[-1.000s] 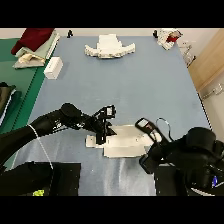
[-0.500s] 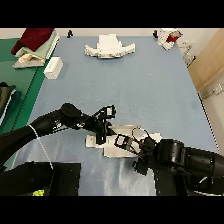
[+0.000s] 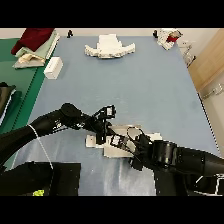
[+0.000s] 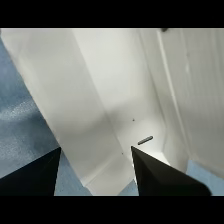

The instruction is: Fold the box.

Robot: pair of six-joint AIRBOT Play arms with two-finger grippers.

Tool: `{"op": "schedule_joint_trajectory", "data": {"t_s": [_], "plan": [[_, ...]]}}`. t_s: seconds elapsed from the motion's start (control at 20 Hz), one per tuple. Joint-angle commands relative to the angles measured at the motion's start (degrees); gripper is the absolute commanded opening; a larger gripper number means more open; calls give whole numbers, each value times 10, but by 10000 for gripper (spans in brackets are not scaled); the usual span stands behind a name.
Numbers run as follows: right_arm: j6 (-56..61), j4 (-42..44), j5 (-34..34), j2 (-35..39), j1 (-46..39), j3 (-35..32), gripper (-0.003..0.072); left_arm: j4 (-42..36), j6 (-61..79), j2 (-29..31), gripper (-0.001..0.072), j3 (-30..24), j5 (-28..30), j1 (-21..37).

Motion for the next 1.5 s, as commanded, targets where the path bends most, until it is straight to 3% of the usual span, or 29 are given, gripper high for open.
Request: {"op": "schedule_joint_trajectory", "data": {"t_s": [0.0,0.5,0.65,0.85,1.2,1.45], "plan": [[45,-22,-15,20,0,4,673,0,0,0,15,0,0,0],[114,-58,-32,54,0,4,673,0,0,0,15,0,0,0],[112,-23,-33,54,1,3,673,0,0,0,15,0,0,0],[20,51,-29,54,1,-20,673,0,0,0,15,0,0,0],[12,-31,11,47,0,-23,673,0,0,0,15,0,0,0],[-31,84,-25,48,24,-29,673,0,0,0,15,0,0,0]]}}
